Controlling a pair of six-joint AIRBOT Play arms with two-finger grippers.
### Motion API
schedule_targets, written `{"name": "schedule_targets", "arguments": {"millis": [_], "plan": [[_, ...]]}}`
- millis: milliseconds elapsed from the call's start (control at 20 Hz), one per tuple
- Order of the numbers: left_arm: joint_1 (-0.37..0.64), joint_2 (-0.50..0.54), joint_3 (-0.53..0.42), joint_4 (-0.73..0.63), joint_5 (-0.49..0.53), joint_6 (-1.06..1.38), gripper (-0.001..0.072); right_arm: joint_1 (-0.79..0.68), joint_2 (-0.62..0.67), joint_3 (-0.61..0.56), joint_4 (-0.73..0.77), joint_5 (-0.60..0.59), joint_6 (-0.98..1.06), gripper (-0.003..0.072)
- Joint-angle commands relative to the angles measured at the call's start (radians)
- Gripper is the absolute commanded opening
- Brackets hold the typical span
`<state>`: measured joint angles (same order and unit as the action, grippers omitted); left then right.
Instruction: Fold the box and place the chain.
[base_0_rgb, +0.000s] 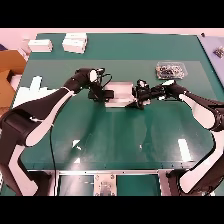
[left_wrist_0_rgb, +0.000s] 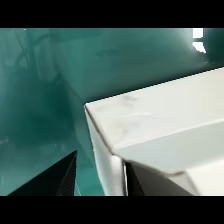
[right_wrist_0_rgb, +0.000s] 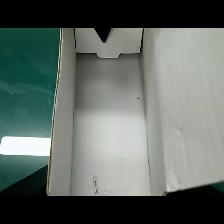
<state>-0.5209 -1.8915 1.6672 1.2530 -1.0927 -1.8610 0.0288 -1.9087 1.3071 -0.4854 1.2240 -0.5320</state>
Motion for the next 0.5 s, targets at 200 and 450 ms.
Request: {"name": "schedule_targets", "arguments": {"millis": [200,450], "plan": [[-0.025,-0.074,0.123,0.054,-0.090,-0.016,0.0346,0.000,0.000,0.001,0.000,0.000,0.000,0.0575],[-0.031,-0.078,0.141,0.071,-0.095,-0.027,0.0344,0.000,0.000,0.001,0.000,0.000,0.000,0.0575]]}}
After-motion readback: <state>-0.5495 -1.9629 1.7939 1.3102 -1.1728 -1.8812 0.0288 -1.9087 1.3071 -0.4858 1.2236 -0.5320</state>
